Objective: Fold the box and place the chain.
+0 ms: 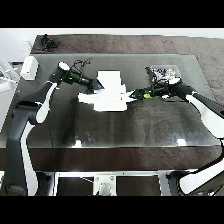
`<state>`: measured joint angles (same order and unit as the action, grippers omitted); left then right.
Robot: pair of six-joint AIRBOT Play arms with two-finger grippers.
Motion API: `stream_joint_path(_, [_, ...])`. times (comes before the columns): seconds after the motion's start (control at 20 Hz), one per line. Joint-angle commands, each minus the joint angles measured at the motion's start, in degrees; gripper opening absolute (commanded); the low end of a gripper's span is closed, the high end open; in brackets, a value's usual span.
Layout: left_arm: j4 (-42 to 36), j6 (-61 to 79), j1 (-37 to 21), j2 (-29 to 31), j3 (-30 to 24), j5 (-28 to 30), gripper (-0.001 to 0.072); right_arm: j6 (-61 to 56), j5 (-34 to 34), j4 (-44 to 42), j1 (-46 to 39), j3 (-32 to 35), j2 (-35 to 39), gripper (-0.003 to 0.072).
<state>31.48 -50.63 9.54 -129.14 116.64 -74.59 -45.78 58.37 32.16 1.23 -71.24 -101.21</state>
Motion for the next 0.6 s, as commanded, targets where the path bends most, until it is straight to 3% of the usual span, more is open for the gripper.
stream_joint_path(0.0, [0.0, 0.9, -0.1, 0.0, 0.0, -0.7, 0.0468, 0.0, 0.0, 0.0, 0.0, 0.0, 0.0, 0.0003])
stream_joint_path(0.2, [0.0, 2.2, -0.2, 0.0, 0.0, -0.9, 0.0466, 0.0, 0.0, 0.0, 0.0, 0.0, 0.0, 0.0003])
stream_joint_path(0.3, [-0.3, 2.2, -0.7, 0.0, 0.0, -0.8, 0.0369, 0.0, 0.0, 0.0, 0.0, 0.0, 0.0, 0.0003])
stream_joint_path(0.55, [-0.9, 2.5, -1.5, 0.0, 0.0, -0.8, 0.0349, 0.0, 0.0, 0.0, 0.0, 0.0, 0.0, 0.0003])
